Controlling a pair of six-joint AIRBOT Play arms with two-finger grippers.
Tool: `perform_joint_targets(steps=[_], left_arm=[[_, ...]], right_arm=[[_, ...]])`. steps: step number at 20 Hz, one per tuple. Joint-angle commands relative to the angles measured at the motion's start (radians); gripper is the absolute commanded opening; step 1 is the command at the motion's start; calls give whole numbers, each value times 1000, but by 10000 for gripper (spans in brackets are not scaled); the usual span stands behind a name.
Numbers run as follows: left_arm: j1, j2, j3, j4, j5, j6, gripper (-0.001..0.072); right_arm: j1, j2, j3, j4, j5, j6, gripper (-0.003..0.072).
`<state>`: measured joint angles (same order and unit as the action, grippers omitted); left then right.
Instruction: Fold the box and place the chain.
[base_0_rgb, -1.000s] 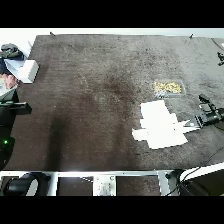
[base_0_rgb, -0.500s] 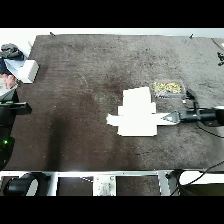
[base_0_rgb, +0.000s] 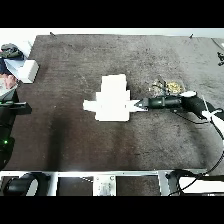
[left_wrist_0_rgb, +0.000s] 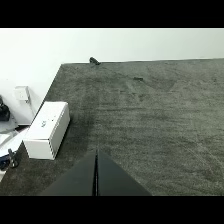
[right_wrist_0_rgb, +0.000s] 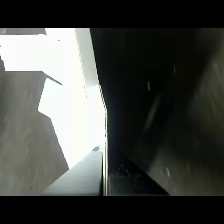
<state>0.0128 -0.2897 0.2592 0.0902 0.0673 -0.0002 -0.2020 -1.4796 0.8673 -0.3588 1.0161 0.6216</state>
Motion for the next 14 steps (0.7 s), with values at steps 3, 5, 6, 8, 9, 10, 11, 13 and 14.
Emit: perform_joint_targets(steps=[3, 5, 6, 8, 9, 10, 11, 13, 14], left_arm=[[0, 1, 0, 0, -21, 0, 13], [0, 1, 0, 1, -73, 1, 15], [0, 1, 0, 5, -117, 5, 15], [0, 1, 0, 8, -200, 29, 15], [0, 1, 0, 8, -228, 34, 15], [0, 1, 0, 8, -249, 35, 15], [0, 1, 0, 8, -264, 36, 18], [0, -4, 3, 5, -272, 34, 562], [0, -11, 10, 5, -288, 34, 536]], right_arm=[[109, -20, 37, -3, -178, -18, -18], [124, -46, 61, -4, -181, -38, -17], [131, -56, 69, -3, -200, -48, -18], [142, -70, 72, -5, -220, -66, -18], [148, -80, 72, -6, -219, -81, -17], [149, -88, 72, -16, -220, -85, -17], [149, -92, 72, -23, -221, -92, -18], [149, -91, 79, -22, -232, -106, -17], [149, -91, 82, -23, -231, -106, -18]])
